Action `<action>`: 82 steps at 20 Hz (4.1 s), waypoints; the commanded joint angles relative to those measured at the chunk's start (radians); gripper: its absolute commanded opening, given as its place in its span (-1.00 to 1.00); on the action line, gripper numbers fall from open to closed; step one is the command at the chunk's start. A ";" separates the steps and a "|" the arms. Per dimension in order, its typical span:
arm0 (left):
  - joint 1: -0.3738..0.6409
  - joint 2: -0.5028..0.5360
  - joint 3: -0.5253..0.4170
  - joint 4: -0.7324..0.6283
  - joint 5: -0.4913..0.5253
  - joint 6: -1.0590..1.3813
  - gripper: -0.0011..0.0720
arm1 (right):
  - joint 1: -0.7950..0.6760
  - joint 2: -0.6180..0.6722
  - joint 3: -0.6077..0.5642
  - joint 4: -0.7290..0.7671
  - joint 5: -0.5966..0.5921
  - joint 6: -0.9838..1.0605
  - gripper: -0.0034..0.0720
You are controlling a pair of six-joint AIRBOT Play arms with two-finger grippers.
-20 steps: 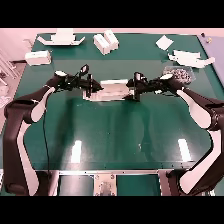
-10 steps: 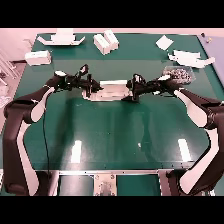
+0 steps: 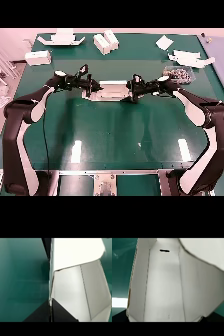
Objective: Fold the box and place the chain.
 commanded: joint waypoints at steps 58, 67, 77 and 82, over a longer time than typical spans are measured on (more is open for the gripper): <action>0.000 -0.001 0.000 -0.001 -0.001 0.000 -0.92 | -0.026 -0.098 0.106 -0.023 0.150 0.064 0.87; 0.000 -0.001 0.000 -0.001 -0.001 -0.001 -0.92 | -0.023 -0.098 0.107 -0.018 0.128 0.064 0.86; 0.000 -0.001 0.000 -0.001 -0.001 -0.001 -0.92 | -0.023 -0.098 0.107 -0.019 0.128 0.063 0.49; 0.000 -0.001 0.000 -0.001 -0.001 0.000 -0.92 | -0.024 -0.098 0.107 -0.018 0.129 0.064 0.49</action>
